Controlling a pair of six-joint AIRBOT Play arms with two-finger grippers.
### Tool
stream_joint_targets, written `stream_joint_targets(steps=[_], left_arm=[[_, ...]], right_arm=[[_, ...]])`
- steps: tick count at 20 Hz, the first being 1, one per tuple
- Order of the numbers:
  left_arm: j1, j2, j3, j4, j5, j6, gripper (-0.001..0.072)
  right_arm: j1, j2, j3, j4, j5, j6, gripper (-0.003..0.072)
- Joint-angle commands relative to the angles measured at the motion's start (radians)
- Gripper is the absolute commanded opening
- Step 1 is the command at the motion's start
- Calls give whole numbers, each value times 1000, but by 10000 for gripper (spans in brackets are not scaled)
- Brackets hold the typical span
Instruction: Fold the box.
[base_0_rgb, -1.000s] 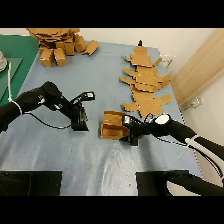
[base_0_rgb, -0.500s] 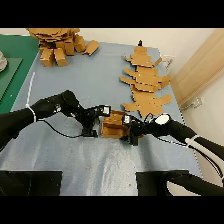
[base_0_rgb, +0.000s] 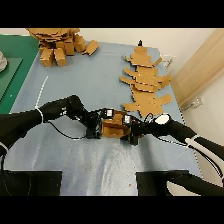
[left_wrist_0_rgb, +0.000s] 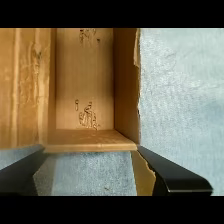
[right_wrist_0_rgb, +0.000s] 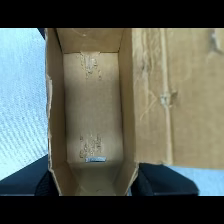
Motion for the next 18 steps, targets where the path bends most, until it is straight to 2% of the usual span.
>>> stream_joint_targets(steps=[1,8,12,15,18], left_arm=[[-2,-11,2,-6,27,-4,688],[1,6,2,-36,16,-16,688],[7,10,2,75,10,-144,688],[12,20,2,78,25,-161,687],[13,44,2,132,20,-327,687]], right_arm=[[0,0,0,0,2,0,520],[0,0,0,0,2,0,520],[0,0,0,0,1,0,520],[0,0,0,0,1,0,521],[0,0,0,0,1,0,520]])
